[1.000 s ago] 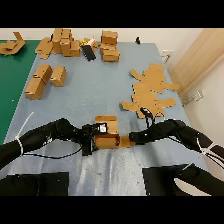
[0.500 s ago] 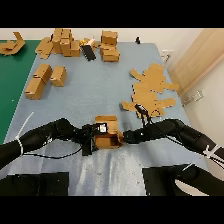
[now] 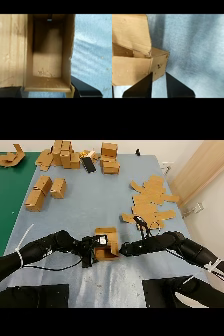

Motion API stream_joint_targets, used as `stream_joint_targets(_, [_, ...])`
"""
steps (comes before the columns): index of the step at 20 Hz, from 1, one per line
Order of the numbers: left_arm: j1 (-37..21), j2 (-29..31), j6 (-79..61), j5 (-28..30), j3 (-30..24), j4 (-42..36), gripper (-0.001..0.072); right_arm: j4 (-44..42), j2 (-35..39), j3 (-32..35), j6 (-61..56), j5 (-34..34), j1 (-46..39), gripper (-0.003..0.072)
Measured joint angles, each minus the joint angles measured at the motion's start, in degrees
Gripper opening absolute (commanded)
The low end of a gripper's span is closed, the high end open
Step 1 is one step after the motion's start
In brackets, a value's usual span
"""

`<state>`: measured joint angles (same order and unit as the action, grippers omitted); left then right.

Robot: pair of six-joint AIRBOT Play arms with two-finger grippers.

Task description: Fold the box.

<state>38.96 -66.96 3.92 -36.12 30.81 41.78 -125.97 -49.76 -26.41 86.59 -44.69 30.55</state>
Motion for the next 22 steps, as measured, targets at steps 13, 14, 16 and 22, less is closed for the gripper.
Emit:
stream_joint_targets(13, [0.02, 0.00, 0.02, 0.00, 0.00, -0.02, 0.0416, 8.22, 0.13, -2.91, -6.27, 0.46, 0.33, 0.0306])
stream_joint_targets(14, [0.02, 0.00, 0.02, 0.00, 0.00, -0.02, 0.0416, 8.28, 0.17, -3.30, -6.45, 0.15, 0.57, 0.0306])
stream_joint_targets(16, [0.02, 0.00, 0.02, 0.00, 0.00, 0.00, 0.0416, 8.41, 0.24, -3.87, -6.67, -0.31, 0.96, 0.0420])
stream_joint_targets(22, [0.02, 0.00, 0.02, 0.00, 0.00, 0.00, 0.0416, 7.67, 0.13, -4.42, -7.61, -0.76, 2.03, 0.0459])
